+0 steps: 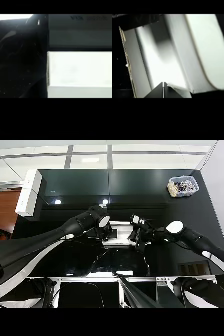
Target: Fold the box and place the chain.
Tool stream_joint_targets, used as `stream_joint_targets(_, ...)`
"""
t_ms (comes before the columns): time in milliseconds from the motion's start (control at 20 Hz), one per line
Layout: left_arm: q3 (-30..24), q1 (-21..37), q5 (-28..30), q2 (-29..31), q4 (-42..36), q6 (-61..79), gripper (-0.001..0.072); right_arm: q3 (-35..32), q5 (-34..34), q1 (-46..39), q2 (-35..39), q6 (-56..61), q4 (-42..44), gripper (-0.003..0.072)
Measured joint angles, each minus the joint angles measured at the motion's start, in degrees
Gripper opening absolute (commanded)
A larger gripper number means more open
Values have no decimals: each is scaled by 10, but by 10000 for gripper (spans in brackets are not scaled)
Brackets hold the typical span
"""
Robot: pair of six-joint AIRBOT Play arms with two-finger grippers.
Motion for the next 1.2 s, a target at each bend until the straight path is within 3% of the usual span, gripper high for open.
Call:
stream_joint_targets(200,0,0,0,0,0,0,26,32,98,-85,78,287,-141,19)
stream_joint_targets(350,0,0,-2,0,0,2,26,54,197,-227,115,486,-260,19)
stream_joint_targets(450,0,0,-2,0,0,1,26,39,234,-327,119,552,-268,19)
stream_joint_targets(600,0,0,-2,0,0,1,26,-15,252,-413,99,595,-195,19)
stream_joint_targets(850,0,0,-2,0,-2,1,26,-77,209,-374,18,593,-88,20)
stream_joint_targets(1200,0,0,-3,0,-4,1,26,-64,174,-256,-55,531,12,20)
